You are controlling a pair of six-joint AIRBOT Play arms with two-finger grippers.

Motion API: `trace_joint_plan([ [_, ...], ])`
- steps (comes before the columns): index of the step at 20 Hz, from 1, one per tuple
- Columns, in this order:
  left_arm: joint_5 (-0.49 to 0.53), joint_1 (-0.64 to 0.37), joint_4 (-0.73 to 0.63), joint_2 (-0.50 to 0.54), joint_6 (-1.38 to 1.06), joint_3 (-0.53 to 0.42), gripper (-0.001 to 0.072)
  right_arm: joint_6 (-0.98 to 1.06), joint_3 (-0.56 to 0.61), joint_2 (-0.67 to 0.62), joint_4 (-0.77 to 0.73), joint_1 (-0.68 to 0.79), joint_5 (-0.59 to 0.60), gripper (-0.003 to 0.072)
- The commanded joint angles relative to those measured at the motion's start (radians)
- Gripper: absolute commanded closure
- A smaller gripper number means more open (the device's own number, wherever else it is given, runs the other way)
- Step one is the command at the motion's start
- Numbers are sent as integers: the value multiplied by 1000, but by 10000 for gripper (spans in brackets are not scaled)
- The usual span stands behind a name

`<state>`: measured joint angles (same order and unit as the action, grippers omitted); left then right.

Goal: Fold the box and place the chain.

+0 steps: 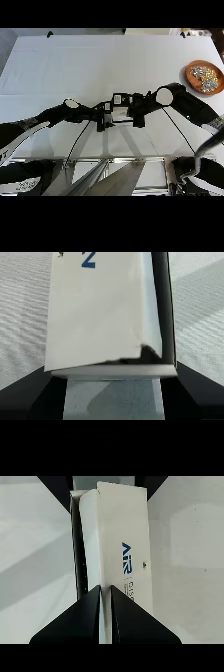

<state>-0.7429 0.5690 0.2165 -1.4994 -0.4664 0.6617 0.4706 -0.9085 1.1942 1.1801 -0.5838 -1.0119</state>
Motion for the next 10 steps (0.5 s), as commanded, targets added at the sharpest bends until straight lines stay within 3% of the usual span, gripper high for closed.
trace_joint_plan([
  [1, -2, 0, 1, 0, 0, 0, 500, 3, 10, 1, -9, 0, 6, 622],
  [9, -2, 0, 1, 0, 0, 0, 500, 3, 72, 1, -37, 0, 1, 620],
  [10, -2, 0, 1, 0, 0, 0, 500, 3, 72, 0, -38, 0, -3, 591],
])
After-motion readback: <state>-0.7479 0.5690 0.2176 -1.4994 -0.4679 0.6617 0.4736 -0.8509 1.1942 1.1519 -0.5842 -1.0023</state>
